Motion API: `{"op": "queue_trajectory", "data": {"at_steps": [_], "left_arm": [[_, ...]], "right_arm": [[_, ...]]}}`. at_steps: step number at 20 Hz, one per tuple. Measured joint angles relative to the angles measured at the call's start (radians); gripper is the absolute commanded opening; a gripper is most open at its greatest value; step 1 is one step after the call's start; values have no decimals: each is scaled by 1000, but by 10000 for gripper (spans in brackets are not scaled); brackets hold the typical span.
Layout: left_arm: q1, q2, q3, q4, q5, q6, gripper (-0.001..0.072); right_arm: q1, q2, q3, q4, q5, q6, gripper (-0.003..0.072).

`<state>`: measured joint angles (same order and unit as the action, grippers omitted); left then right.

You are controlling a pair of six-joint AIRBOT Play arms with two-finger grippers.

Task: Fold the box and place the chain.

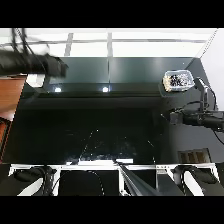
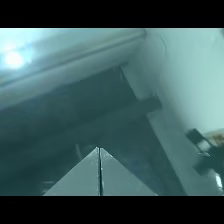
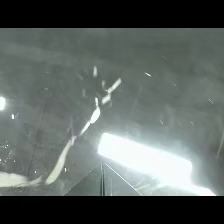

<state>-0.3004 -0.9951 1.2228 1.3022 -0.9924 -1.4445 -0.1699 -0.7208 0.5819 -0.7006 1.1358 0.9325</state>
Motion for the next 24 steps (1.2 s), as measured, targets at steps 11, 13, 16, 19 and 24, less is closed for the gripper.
{"op": "queue_trajectory", "data": {"at_steps": [11,13,16,19,24], "left_arm": [[-124,249,-699,70,461,-175,22],[-126,255,-723,71,513,-179,22],[-128,258,-740,74,544,-183,22],[-128,259,-746,74,557,-185,22],[-128,259,-749,74,563,-185,22]], "right_arm": [[232,-100,-22,-267,-426,75,15],[238,-114,-26,-277,-453,81,16],[242,-124,-28,-283,-465,89,16],[243,-128,-28,-283,-469,89,16],[244,-129,-29,-283,-473,93,16]]}}
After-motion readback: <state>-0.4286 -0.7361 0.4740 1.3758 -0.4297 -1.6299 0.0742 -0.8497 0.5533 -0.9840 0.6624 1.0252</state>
